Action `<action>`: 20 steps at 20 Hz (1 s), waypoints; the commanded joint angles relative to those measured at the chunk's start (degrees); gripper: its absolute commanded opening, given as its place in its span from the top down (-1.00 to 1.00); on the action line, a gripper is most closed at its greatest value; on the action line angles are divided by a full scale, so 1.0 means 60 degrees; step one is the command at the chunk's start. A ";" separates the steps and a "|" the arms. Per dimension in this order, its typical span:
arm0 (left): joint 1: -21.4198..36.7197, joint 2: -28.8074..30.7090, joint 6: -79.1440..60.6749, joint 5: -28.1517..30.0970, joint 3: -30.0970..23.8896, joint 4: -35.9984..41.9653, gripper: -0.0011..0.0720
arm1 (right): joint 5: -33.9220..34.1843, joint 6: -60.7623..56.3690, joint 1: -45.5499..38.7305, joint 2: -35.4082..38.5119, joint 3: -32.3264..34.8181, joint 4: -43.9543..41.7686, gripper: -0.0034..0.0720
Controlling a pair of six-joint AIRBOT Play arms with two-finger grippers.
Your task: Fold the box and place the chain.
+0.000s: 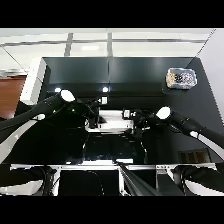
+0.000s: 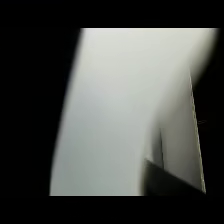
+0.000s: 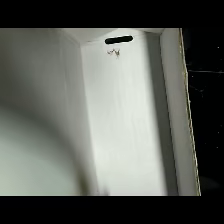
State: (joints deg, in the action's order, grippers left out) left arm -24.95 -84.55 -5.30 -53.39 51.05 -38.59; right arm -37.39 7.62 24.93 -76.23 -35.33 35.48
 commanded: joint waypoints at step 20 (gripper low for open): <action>0.0248 0.2772 0.8167 0.0554 -0.1606 0.2233 0.90 | 0.0029 0.0018 0.0011 -0.0007 0.0000 0.0033 -0.14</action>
State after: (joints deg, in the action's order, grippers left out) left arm -20.82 -66.78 42.52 -64.03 43.83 -35.16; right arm -37.19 7.75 24.97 -76.23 -35.33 35.70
